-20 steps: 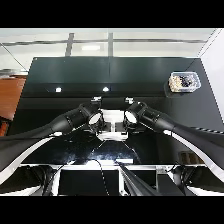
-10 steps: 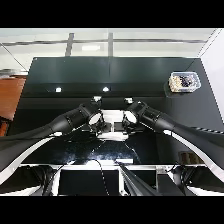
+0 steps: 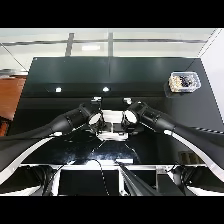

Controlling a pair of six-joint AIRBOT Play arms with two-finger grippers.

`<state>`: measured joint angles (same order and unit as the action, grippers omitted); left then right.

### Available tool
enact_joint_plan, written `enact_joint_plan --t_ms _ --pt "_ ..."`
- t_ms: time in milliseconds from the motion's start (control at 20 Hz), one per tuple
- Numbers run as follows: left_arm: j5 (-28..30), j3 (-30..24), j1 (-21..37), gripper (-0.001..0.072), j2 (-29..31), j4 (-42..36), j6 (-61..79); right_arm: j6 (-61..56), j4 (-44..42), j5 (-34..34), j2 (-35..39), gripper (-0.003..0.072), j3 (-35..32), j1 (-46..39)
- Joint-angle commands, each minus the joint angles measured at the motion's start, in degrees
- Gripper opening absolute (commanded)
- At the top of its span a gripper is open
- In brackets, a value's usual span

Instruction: Fold the box and place the chain.

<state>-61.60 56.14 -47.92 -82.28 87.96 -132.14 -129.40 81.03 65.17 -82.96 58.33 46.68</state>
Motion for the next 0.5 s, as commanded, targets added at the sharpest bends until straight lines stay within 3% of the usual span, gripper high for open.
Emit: enact_joint_plan --t_ms 0,250,450 --pt "-0.2 0.04 0.02 0.003 -0.04 -0.17 -0.09 3.34 0.09 2.19 1.51 0.0369 0.07 -0.24" --pt "-0.2 0.04 0.02 0.003 -0.04 -0.17 -0.09 5.62 3.78 4.15 9.05 0.0369 0.04 -0.61" --pt "-0.17 0.02 0.02 0.003 -0.04 -0.15 -0.07 5.16 11.93 5.11 18.58 0.0368 0.04 -0.68"
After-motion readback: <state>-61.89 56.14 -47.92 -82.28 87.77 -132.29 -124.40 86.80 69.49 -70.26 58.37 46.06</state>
